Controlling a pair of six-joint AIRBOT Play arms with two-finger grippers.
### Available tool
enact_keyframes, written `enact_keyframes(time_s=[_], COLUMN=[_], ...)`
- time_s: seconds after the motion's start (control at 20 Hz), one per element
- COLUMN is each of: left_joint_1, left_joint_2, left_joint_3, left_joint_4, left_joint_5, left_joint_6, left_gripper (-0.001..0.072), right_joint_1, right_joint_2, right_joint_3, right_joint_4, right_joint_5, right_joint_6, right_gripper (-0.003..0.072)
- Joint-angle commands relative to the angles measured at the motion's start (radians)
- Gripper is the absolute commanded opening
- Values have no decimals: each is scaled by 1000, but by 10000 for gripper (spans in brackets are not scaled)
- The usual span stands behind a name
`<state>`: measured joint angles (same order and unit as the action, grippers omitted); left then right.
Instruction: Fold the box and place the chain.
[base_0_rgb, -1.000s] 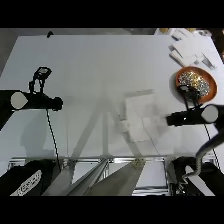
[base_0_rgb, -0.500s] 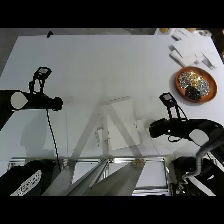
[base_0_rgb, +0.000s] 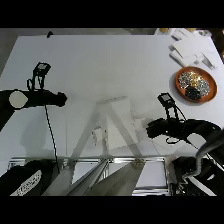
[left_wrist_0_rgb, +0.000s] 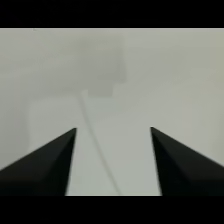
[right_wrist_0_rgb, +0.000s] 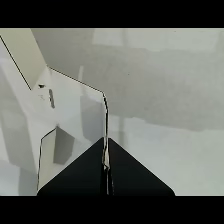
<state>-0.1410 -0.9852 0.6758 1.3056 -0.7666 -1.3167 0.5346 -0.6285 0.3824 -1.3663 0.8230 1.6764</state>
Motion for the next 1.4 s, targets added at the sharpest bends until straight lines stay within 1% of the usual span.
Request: enact_keyframes(time_s=[0.0,0.15,0.25,0.35,0.5,0.55,0.65,0.8,0.9,1.0,1.25,1.35], left_joint_1=[-18,-57,-100,-136,-160,-160,-159,-159,-151,-114,68,118], left_joint_2=[-19,-99,-170,-235,-309,-327,-352,-358,-358,-358,-357,-358], left_joint_3=[0,0,0,0,0,0,0,0,0,0,0,0], left_joint_4=[-257,-531,-653,-718,-737,-755,-835,-952,-945,-921,-877,-875], left_joint_5=[19,-62,-94,-95,-122,-156,-227,-300,-300,-310,-404,-450], left_joint_6=[171,428,593,668,678,711,824,975,978,945,909,909], left_gripper=[703,699,699,699,700,700,700,699,699,699,699,699], right_joint_1=[2,2,2,2,2,2,2,2,2,2,2,2], right_joint_2=[1,1,1,1,1,1,1,1,1,1,1,1], right_joint_3=[-1,-1,-1,-1,-1,-1,-1,-1,-1,0,0,-1], right_joint_4=[6,6,6,6,6,6,7,10,13,13,13,13], right_joint_5=[-2,-2,-2,-2,-2,-2,-2,-1,-1,-1,-1,-2], right_joint_6=[3,3,3,3,3,3,3,3,3,3,3,3], right_gripper=[20,20,20,20,20,20,20,20,20,20,20,20])
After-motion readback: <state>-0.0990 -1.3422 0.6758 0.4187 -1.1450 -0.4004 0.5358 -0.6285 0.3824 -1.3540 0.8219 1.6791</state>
